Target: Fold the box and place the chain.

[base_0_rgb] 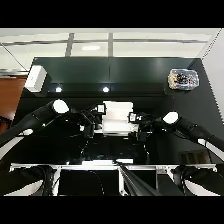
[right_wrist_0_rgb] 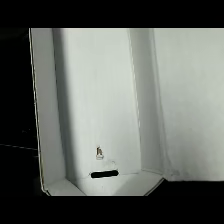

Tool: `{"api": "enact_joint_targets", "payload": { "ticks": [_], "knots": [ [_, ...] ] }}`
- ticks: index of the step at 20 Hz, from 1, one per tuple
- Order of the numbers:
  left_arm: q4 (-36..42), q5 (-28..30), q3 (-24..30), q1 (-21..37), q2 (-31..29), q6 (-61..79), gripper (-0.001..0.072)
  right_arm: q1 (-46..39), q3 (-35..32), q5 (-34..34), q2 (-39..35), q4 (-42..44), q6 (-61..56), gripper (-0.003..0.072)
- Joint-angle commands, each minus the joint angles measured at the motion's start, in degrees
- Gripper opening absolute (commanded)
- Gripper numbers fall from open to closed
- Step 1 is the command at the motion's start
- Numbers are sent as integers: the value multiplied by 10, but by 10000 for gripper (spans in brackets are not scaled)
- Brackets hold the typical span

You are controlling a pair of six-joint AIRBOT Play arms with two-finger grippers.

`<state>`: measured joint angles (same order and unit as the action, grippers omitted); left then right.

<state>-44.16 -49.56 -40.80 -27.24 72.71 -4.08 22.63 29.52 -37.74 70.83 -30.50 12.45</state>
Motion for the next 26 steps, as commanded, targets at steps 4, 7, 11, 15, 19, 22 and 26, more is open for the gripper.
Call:
{"api": "enact_joint_targets", "payload": {
  "ticks": [4, 7, 11, 15, 19, 22, 26],
  "knots": [
    [84, 15, 5, -22, 37, 0, 225, 0, 0, 0, 0, 0, 0, 230],
    [82, 15, 5, -21, 47, -5, 225, 0, 0, 0, 0, 0, 0, 230],
    [82, 13, 5, -18, 47, -4, 100, 0, 0, 0, 0, 0, 0, 230],
    [82, 16, 5, -18, 47, -4, 310, 0, 0, 0, 0, 0, 0, 231],
    [67, 14, 1, -18, 47, -4, 236, 0, 0, 0, 0, 0, 0, 230],
    [51, 13, 0, -18, 45, -7, 142, 0, 0, 0, 0, 0, 0, 230],
    [-75, 39, -5, 17, -10, -164, 24, 0, 0, 0, 0, 0, 0, 230]
  ]
}}
